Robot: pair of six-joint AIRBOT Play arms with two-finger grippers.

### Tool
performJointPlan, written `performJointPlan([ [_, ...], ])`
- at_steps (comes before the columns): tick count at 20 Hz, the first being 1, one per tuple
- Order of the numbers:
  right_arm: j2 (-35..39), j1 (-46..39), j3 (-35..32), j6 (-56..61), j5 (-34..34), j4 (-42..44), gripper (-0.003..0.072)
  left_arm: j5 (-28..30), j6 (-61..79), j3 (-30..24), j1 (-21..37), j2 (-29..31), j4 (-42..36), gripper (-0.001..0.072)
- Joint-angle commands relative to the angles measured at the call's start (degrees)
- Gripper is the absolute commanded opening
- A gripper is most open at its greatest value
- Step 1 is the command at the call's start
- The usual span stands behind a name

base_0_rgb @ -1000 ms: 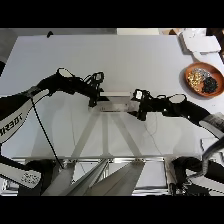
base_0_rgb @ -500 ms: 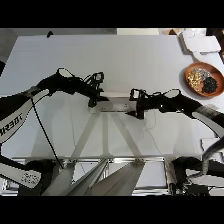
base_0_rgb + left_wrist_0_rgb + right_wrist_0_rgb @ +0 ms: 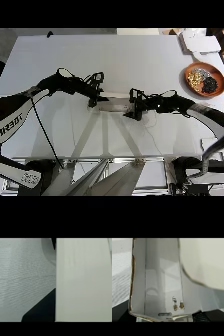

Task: Fold the box and place the chain.

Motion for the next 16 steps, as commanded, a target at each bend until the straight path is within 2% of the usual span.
performJointPlan([
  [1,-0.31,0.00,0.02,-0.42,0.15,1.01,0.0689,0.02,-0.04,-0.02,-0.02,-0.02,0.00,0.0011],
  [12,-0.28,0.02,0.02,-0.37,0.52,1.01,0.0687,0.02,-0.04,-0.02,-0.02,-0.02,0.00,0.0011],
  [13,-0.28,0.02,0.02,-0.37,0.52,1.03,0.0668,0.02,-0.04,-0.02,-0.02,-0.02,0.00,0.0011],
  [15,-0.28,0.02,0.02,-0.37,0.44,1.01,0.0521,0.02,-0.04,-0.02,-0.02,-0.02,0.00,0.0011],
  [16,-0.28,0.02,0.02,-0.37,0.44,1.01,0.0509,0.02,-0.04,-0.02,-0.02,-0.02,0.00,0.0011],
])
